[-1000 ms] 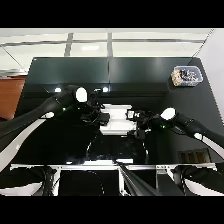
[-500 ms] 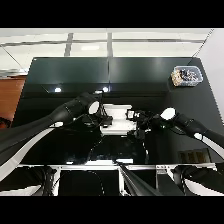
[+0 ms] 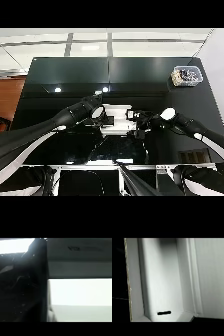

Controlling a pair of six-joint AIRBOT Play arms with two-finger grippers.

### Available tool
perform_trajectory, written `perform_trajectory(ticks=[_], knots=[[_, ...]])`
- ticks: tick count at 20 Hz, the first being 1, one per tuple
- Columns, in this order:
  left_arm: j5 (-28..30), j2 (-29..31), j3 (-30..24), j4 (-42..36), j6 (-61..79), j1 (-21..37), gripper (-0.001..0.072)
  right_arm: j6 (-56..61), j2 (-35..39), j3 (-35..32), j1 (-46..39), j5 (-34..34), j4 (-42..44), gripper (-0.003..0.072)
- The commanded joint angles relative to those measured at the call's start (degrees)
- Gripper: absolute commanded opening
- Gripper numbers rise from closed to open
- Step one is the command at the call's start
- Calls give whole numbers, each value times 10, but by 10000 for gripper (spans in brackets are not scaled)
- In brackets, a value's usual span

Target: Fold the box and place the chain.

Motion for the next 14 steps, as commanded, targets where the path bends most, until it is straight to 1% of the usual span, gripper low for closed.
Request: perform_trajectory(ticks=[1, 5, 6, 7, 8, 10, 11, 12, 13, 14], knots=[[-1, 0, 0, 2, -15, -1, 24, 0, 0, 0, 0, 1, -1, 434], [-1, 0, 2, -9, -12, -1, 34, 0, 0, 0, 0, 1, -1, 434], [-1, 0, 5, -8, -11, 0, 174, 0, 0, 0, 0, 1, -1, 434], [-2, 0, 7, -8, -8, 0, 375, 0, 0, 0, 0, 1, -1, 434], [-2, 0, 8, -7, -8, 0, 446, 0, 0, 0, 0, 1, -1, 434], [-3, -1, 8, -6, -8, 0, 440, 0, 0, 0, 0, 1, -1, 434], [-3, -1, 8, -6, -8, 0, 320, 0, 0, 0, 0, 1, -1, 434], [-1, -1, 8, -6, -8, 0, 100, 0, 0, 0, 0, 1, -1, 434], [0, -1, 8, -7, -3, -1, 25, 0, 0, 0, 0, 1, -1, 434], [2, -1, 8, -9, 10, -1, 25, 0, 0, 0, 0, 1, -1, 434]])
